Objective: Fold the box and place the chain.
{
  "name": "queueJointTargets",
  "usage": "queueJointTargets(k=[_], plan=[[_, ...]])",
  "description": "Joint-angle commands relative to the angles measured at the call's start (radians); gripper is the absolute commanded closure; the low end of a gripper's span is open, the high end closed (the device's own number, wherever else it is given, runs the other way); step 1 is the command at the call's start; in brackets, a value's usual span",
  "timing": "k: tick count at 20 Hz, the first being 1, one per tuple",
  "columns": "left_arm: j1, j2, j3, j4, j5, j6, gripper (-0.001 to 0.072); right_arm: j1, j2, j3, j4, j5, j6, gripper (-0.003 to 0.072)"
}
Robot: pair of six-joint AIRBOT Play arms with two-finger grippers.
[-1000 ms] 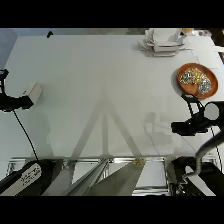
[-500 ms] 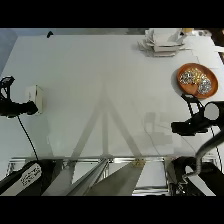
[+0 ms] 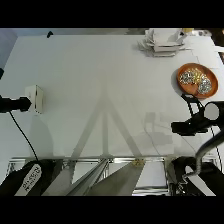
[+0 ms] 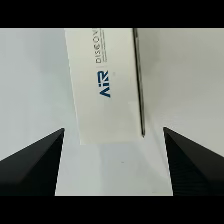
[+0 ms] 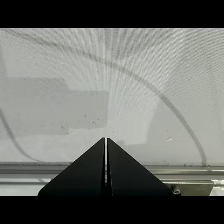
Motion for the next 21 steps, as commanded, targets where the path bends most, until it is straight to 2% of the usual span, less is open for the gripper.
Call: queueJointTargets(k=[1,5,21], plan=[[-0.031,0.115,0.0,0.005,-0.028,0.003,0.0021,-0.001,0.001,0.0,0.0,0.0,0.0,0.067],[-0.034,0.163,0.0,-0.001,-0.054,0.001,0.0021,-0.001,0.001,0.0,0.0,0.0,0.0,0.067],[-0.034,0.162,0.0,-0.031,-0.03,-0.002,0.0021,-0.001,0.001,0.0,0.0,0.0,0.0,0.067]])
